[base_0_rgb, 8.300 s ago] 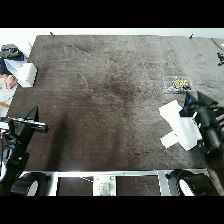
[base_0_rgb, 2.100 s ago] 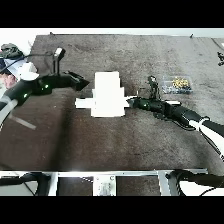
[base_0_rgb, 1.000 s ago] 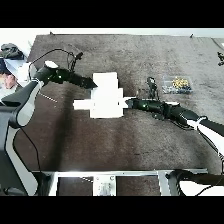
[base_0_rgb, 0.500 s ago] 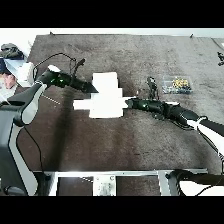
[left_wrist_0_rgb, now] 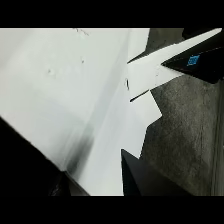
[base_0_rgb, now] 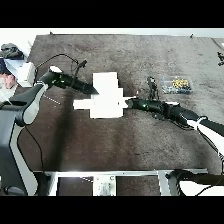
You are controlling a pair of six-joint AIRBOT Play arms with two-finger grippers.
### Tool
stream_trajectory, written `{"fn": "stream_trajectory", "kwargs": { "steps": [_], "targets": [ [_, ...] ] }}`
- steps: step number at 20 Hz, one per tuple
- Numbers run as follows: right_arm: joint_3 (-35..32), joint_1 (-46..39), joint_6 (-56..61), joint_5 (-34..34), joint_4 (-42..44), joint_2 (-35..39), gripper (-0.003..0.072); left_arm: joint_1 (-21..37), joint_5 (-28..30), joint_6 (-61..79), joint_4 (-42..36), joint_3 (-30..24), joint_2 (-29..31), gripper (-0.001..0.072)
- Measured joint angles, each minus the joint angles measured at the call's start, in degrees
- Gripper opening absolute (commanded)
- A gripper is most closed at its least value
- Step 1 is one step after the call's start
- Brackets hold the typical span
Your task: Fold the box and place the chain.
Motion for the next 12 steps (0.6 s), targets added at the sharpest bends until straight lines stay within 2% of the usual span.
{"fn": "stream_trajectory", "kwargs": {
  "steps": [8,9,11,12],
  "targets": [
    [0.0,0.0,0.0,0.17,-0.02,0.0,-0.0014,-0.28,-0.11,0.46,0.33,0.33,-0.02,0.0328],
    [0.0,0.0,0.0,0.17,-0.02,0.0,-0.0014,-0.24,-0.17,0.46,0.35,0.57,-0.02,0.0287],
    [0.0,0.0,-0.02,0.2,-0.02,0.0,-0.0014,-0.24,-0.17,0.48,0.33,0.94,-0.02,0.0284],
    [0.0,0.0,-0.02,0.2,-0.02,0.0,-0.0014,-0.24,-0.17,0.48,0.28,1.05,-0.02,0.0248]
  ]
}}
